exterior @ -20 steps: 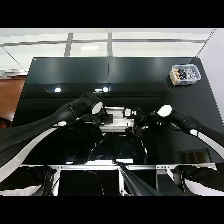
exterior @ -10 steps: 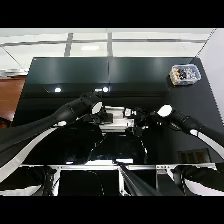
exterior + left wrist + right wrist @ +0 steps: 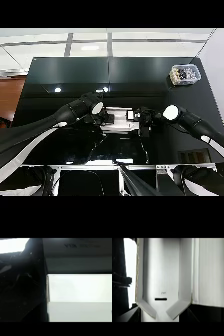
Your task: Fold the box and place the chain.
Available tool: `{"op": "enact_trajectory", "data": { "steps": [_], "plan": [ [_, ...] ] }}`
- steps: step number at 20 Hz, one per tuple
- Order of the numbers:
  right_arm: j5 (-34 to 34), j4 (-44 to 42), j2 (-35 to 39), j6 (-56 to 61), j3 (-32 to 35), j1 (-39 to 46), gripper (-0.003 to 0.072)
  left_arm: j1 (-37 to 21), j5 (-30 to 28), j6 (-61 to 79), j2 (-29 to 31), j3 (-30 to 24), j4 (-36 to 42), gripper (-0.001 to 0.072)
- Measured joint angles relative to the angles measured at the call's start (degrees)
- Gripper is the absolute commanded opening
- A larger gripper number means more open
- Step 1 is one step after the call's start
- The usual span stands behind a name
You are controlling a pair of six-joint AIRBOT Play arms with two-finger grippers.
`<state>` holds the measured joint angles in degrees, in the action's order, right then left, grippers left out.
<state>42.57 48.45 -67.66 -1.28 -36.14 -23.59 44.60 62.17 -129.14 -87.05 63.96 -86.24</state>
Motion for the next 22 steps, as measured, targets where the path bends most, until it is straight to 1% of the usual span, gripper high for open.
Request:
{"op": "enact_trajectory", "data": {
  "steps": [1,2,3,4,5,6,11,15,18,19,20,21,22],
  "plan": [
    [0.22,1.05,0.35,0.61,0.00,0.00,0.0709,0.00,-0.02,0.00,0.00,0.00,-0.04,0.0023],
    [0.26,1.53,0.61,1.07,0.00,0.00,0.0681,0.00,0.00,0.00,0.00,0.00,-0.04,0.0023],
    [0.42,1.79,0.79,1.14,0.00,0.00,0.0480,0.00,0.00,0.00,0.00,0.00,-0.07,0.0024],
    [0.44,1.86,0.90,1.11,0.00,-0.02,0.0326,0.00,0.00,0.00,0.00,0.00,-0.07,0.0023],
    [0.44,1.46,1.03,1.01,0.00,0.00,0.0196,0.00,0.00,0.00,0.00,0.00,-0.04,0.0024],
    [0.39,1.16,1.07,0.76,0.00,0.00,0.0155,0.00,0.00,0.00,0.00,0.00,-0.07,0.0023],
    [-0.07,-3.32,0.09,0.26,0.04,-0.02,0.0156,0.00,0.02,0.00,0.00,0.00,-0.07,0.0024],
    [-0.02,-10.91,-1.86,0.24,0.04,-0.13,0.0157,0.00,0.09,0.00,0.00,0.00,-0.22,0.0024],
    [-0.13,-14.56,-3.19,0.20,0.04,-0.13,0.0158,-0.02,0.07,0.00,0.00,0.00,-0.24,0.0024],
    [-0.13,-15.37,-3.48,0.20,0.04,-0.13,0.0179,-0.02,0.02,0.00,0.00,0.00,-0.24,0.0024],
    [-0.13,-16.04,-3.65,0.20,0.07,-0.13,0.0278,-0.02,0.02,0.00,0.00,0.00,-0.22,0.0024],
    [-0.13,-16.87,-3.82,0.17,0.11,-0.13,0.0270,-0.02,0.00,0.00,0.00,0.00,-0.17,0.0024],
    [-0.15,-17.49,-3.93,0.13,0.13,-0.13,0.0124,-0.02,0.00,0.00,0.00,0.00,-0.15,0.0024]
  ]
}}
